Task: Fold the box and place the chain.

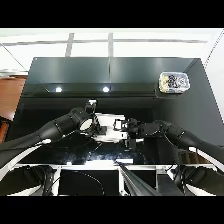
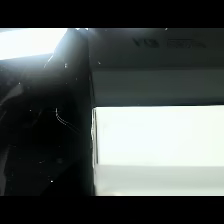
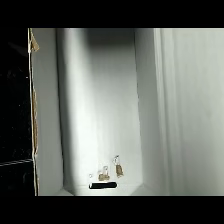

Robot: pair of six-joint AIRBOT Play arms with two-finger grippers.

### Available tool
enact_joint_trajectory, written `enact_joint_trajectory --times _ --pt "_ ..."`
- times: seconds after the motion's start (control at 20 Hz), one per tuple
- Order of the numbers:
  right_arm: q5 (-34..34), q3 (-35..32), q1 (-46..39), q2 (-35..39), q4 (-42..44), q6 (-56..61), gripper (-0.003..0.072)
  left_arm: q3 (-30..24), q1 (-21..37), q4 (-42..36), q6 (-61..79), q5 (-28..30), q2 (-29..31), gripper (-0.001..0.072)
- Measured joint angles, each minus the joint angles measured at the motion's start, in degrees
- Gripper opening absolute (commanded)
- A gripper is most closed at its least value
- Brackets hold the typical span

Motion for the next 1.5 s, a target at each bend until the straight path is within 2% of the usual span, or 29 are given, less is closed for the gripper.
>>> enact_joint_trajectory --times 0.2,0.25,0.3,0.4,0.45,0.7,0.75,0.85,0.95,1.0,1.15,1.2,1.25,1.5 --pt "0.0 0.0 0.0 0.0 0.0 0.0 0.0536 0.0 -0.1 0.0 0.0 0.0 0.0 0.0032" --pt "0.0 0.0 0.0 0.0 0.0 0.0 0.0536 0.0 -0.1 0.0 0.1 0.0 0.0 0.0064" --pt "0.0 0.0 0.0 0.0 0.0 0.0 0.0536 0.0 -0.1 -0.1 0.2 0.1 0.0 0.0181" --pt "0.1 0.0 0.0 0.0 0.0 0.0 0.0536 0.1 -0.2 -0.7 0.4 0.5 0.2 0.0467" --pt "0.1 0.0 0.0 0.0 0.0 0.0 0.0536 0.1 -0.2 -0.8 0.2 0.4 0.3 0.0541" --pt "0.1 0.0 0.0 0.0 0.0 0.0 0.0536 0.1 -0.2 -0.4 0.2 -0.1 1.0 0.0538" --pt "0.1 0.0 0.0 0.0 0.0 0.0 0.0536 0.1 -0.2 -0.4 0.1 0.0 1.0 0.0492" --pt "0.1 0.0 0.0 0.0 0.0 0.0 0.0536 0.1 -0.2 -0.3 0.0 0.0 1.0 0.0345" --pt "0.1 0.0 0.0 0.0 0.0 0.0 0.0536 0.1 -0.2 -0.1 0.0 0.3 1.0 0.0085" --pt "0.1 0.0 0.0 0.0 0.0 0.0 0.0535 0.1 -0.2 0.3 0.0 -0.2 0.9 0.0029" --pt "0.0 0.0 0.0 0.0 0.0 0.0 0.0542 0.2 -0.2 0.5 0.0 0.5 0.7 0.0029" --pt "0.0 0.0 0.0 0.0 0.0 0.0 0.0678 0.2 -0.1 0.5 0.0 0.6 0.7 0.0029" --pt "0.0 0.0 0.0 0.1 0.0 0.2 0.0704 0.2 -0.2 0.4 0.2 1.0 0.7 0.0029" --pt "-1.3 -0.1 0.0 3.0 -4.4 2.2 0.0702 0.2 0.1 0.0 0.4 2.2 0.8 0.0028"
